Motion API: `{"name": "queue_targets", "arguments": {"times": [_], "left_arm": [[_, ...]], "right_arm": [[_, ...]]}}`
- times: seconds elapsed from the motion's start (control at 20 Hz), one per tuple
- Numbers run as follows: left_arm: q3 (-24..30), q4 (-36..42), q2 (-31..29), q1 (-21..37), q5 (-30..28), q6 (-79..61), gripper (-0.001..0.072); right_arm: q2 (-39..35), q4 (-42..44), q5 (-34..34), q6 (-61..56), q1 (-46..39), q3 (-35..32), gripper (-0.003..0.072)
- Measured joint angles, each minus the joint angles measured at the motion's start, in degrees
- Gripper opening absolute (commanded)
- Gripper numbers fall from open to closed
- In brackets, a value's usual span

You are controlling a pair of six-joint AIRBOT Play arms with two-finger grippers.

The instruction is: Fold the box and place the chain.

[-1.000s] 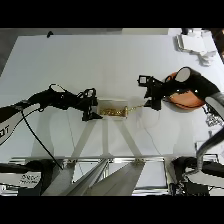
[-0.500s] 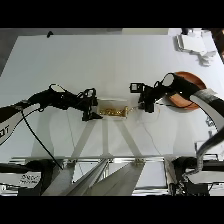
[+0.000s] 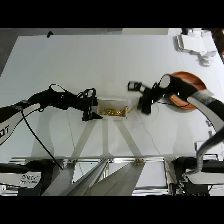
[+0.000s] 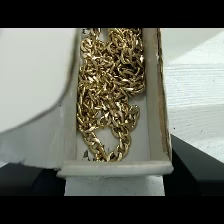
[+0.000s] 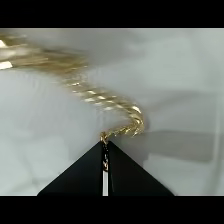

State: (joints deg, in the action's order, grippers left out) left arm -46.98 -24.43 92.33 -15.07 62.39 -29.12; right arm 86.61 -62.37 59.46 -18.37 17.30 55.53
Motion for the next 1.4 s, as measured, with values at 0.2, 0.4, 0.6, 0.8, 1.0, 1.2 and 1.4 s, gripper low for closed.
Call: {"name": "queue_targets", "arguments": {"times": [0.2,0.4,0.6,0.8,1.0,1.2,1.4], "left_arm": [[0.0,0.0,0.0,-0.02,0.02,0.0,0.0375],[0.0,-0.02,0.0,-0.02,0.02,0.0,0.0375],[0.0,0.0,0.0,-0.04,0.04,0.0,0.0375],[0.0,-0.02,0.0,-0.04,0.04,0.0,0.0375],[0.0,-0.02,0.0,-0.02,0.04,0.0,0.0375],[0.0,0.0,0.0,-0.04,0.04,0.0,0.0375],[0.02,0.0,0.0,-0.04,0.04,0.0,0.0375]], "right_arm": [[-7.32,6.93,2.03,-7.78,0.37,0.35,0.0007],[-14.8,13.03,5.05,-13.25,0.61,0.35,0.0007],[-21.07,20.22,6.36,-15.08,1.95,0.35,0.0007],[-24.2,30.27,3.78,-14.64,4.07,0.37,0.0007],[-25.07,40.87,-1.25,-10.62,5.44,0.37,0.0007],[-25.31,53.72,-4.96,-2.95,5.9,0.37,0.0008],[-25.35,59.08,-8.33,2.75,6.01,0.37,0.0007]]}}
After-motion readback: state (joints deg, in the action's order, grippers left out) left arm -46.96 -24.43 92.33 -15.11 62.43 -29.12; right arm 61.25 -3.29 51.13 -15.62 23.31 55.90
